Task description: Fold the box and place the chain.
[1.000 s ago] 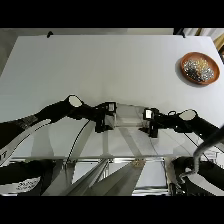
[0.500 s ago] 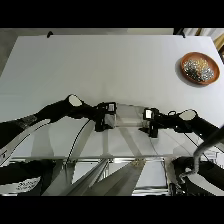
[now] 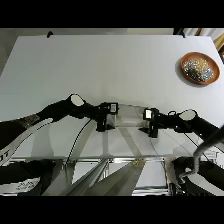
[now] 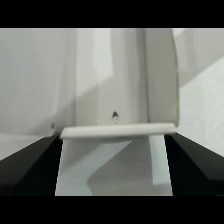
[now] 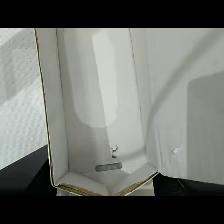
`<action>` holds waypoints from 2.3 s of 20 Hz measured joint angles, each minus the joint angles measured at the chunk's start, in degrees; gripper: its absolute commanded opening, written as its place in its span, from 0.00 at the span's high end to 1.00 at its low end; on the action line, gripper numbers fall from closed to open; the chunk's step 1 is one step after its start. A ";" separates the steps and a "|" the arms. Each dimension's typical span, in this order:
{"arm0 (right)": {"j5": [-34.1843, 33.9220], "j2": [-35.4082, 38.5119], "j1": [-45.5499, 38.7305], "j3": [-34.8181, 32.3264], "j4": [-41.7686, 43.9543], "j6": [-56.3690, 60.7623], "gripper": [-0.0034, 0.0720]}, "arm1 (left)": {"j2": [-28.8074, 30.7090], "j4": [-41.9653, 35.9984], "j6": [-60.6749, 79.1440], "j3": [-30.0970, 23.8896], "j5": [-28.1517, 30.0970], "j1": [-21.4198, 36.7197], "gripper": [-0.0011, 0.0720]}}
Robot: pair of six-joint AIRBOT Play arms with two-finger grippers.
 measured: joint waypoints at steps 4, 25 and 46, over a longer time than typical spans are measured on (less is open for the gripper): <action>0.13 0.00 0.02 0.00 -0.02 -0.02 0.43 | -0.68 0.00 -0.02 0.04 0.00 -0.61 0.03; 0.02 0.00 0.00 0.00 0.00 0.02 0.43 | -2.19 -3.82 -1.46 0.09 0.74 -1.20 0.80; 0.07 0.00 0.00 0.00 0.00 -0.02 0.43 | -2.40 -1.90 -1.11 0.09 -0.09 -1.25 0.80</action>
